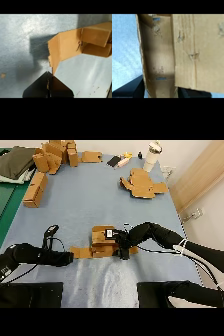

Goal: Fold the box.

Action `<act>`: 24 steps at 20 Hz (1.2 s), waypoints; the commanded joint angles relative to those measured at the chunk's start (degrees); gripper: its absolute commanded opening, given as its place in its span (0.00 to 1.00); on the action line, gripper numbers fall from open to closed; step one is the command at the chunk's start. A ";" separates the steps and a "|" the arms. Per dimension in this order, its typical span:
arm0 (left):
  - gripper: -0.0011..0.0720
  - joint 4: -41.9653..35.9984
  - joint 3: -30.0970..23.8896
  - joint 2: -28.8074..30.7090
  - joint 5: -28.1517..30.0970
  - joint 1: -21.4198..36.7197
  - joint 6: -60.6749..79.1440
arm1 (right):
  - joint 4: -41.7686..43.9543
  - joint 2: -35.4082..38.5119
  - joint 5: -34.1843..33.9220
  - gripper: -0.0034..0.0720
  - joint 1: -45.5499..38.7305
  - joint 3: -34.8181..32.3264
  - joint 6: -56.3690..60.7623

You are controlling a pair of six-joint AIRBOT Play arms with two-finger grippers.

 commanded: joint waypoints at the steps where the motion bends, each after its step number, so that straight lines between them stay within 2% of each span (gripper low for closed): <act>1: 0.03 -4.13 -0.57 -4.72 9.25 -3.65 0.81 | -0.02 -0.02 0.00 0.60 0.00 0.02 -0.02; 5: 0.03 -7.63 -0.55 -5.66 9.53 -4.31 4.13 | -0.02 -0.02 0.00 0.60 0.00 0.02 -0.02; 10: 0.03 -5.81 -0.57 -0.74 1.64 -3.26 2.99 | -0.02 -0.02 0.00 0.60 0.00 0.02 -0.02; 11: 0.03 -4.33 -0.57 -0.39 1.51 -2.29 2.01 | -0.02 -0.02 0.00 0.60 0.00 0.02 -0.02; 14: 0.03 -4.20 -0.57 -1.38 5.29 0.66 4.26 | -0.02 -0.02 0.00 0.60 0.00 0.02 -0.02; 19: 0.03 -4.33 -0.48 -5.51 13.62 1.16 4.81 | -0.02 -0.02 0.00 0.60 0.00 0.02 -0.02; 21: 0.03 -7.85 -0.39 -6.71 14.56 1.14 8.28 | -0.02 -0.02 0.00 0.60 0.00 0.02 -0.02; 24: 0.03 -17.75 -0.46 -8.17 13.03 1.14 17.90 | -0.02 -0.02 -0.02 0.60 0.00 0.02 -0.02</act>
